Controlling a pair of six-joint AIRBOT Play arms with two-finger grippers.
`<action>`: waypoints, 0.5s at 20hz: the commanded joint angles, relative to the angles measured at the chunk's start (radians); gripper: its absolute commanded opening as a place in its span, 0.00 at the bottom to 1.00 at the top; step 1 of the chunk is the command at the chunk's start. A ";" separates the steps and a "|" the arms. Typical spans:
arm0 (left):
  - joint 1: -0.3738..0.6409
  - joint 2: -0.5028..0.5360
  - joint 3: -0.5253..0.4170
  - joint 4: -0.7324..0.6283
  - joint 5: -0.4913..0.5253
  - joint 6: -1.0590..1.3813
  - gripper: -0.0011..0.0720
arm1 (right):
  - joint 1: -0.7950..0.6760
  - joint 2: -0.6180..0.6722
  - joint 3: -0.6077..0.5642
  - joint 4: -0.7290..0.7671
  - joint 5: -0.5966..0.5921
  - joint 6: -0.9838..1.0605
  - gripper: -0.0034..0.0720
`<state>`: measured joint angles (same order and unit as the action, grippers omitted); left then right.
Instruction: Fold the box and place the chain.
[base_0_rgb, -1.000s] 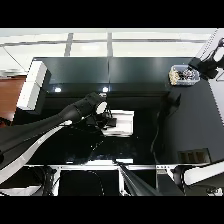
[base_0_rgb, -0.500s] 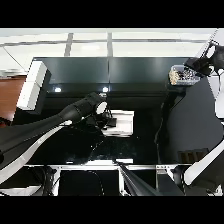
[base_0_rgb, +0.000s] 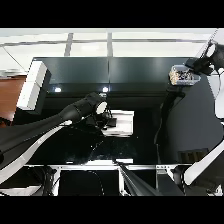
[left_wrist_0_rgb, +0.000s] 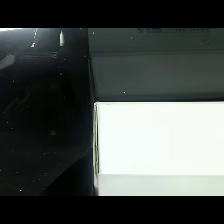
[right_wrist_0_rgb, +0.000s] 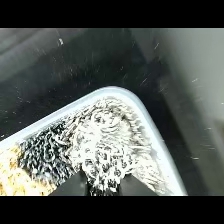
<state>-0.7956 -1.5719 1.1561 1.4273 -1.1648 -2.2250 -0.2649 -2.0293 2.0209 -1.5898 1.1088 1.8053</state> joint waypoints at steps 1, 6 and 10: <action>0.001 0.000 0.000 0.000 0.002 0.000 0.05 | 0.002 0.121 0.002 -0.019 0.029 -0.106 0.07; 0.001 0.000 0.000 0.001 0.002 0.000 0.05 | -0.005 0.372 -0.017 0.110 0.100 -0.238 0.07; 0.001 0.000 0.000 0.000 0.002 0.000 0.05 | 0.004 0.607 -0.132 0.266 0.195 -0.247 0.06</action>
<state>-0.7956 -1.5719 1.1561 1.4277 -1.1641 -2.2250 -0.2665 -1.5795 1.9610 -1.4509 1.2434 1.5909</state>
